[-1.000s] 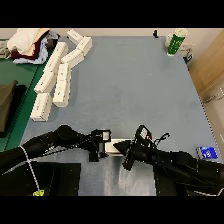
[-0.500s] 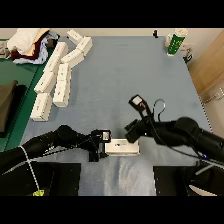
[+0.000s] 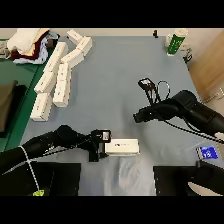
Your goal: Fold the box.
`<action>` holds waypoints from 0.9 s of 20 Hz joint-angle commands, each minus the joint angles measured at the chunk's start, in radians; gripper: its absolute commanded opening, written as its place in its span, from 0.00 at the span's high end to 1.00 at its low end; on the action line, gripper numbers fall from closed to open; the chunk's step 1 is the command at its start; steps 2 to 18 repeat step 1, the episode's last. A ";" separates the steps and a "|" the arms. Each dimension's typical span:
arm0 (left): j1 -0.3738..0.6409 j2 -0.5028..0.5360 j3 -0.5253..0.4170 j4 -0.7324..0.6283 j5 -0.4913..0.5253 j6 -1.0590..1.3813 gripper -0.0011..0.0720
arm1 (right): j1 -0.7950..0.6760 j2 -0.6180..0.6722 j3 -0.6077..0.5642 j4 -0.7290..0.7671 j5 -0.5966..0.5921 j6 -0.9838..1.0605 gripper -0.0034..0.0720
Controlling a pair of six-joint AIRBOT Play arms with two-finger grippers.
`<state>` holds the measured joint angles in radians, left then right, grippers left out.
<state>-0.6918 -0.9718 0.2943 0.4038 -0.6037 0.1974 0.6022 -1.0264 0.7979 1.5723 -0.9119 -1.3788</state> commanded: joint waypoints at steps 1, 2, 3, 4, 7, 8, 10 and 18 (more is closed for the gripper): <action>0.000 0.000 0.001 0.000 0.000 0.000 0.18 | -0.008 -0.009 0.009 -0.010 -0.018 0.010 0.93; 0.000 0.000 0.001 0.000 0.000 0.000 0.18 | -0.008 -0.009 0.009 -0.010 -0.018 0.010 0.93; 0.000 0.000 0.001 0.000 0.000 0.000 0.18 | -0.008 -0.009 0.009 -0.010 -0.018 0.010 0.93; 0.000 0.000 0.001 0.000 0.000 0.000 0.18 | -0.008 -0.009 0.009 -0.010 -0.018 0.010 0.93; 0.000 0.000 0.001 0.000 0.000 0.000 0.18 | -0.008 -0.009 0.009 -0.010 -0.018 0.010 0.93; 0.000 0.000 0.001 0.000 0.000 0.000 0.18 | -0.008 -0.009 0.009 -0.010 -0.018 0.010 0.93; 0.000 0.000 0.001 0.000 0.000 0.000 0.18 | -0.008 -0.009 0.009 -0.010 -0.018 0.010 0.93; 0.000 0.000 0.001 0.000 0.000 0.000 0.18 | -0.008 -0.009 0.009 -0.010 -0.018 0.010 0.93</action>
